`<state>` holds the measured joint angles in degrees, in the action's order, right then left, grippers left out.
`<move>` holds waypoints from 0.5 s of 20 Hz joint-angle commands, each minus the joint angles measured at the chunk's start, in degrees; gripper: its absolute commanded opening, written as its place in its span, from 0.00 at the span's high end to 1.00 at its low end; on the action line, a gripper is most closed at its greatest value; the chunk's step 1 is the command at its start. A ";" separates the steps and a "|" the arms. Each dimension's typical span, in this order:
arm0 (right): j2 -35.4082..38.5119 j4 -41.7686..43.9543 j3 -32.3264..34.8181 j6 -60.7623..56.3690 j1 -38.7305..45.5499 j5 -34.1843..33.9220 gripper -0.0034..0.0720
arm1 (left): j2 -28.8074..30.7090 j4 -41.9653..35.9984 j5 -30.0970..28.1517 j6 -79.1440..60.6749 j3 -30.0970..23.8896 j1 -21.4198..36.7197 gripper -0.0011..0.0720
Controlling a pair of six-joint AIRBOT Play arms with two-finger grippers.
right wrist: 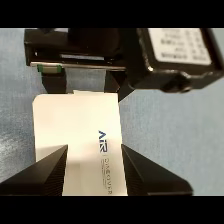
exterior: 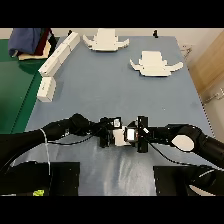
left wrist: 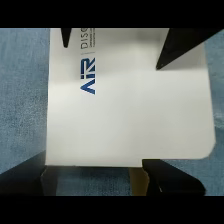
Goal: Fold the box.
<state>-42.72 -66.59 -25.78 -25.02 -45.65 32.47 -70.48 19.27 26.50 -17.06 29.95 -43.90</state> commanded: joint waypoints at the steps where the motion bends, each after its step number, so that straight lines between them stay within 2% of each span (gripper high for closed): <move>1: -0.68 -0.31 0.76 1.03 -0.04 -0.63 0.25 | 0.00 0.02 0.02 -0.02 0.00 0.04 0.28; 10: -3.89 -5.55 0.87 1.03 -0.04 -1.86 0.25 | 0.00 0.02 0.04 -0.02 0.00 0.04 0.28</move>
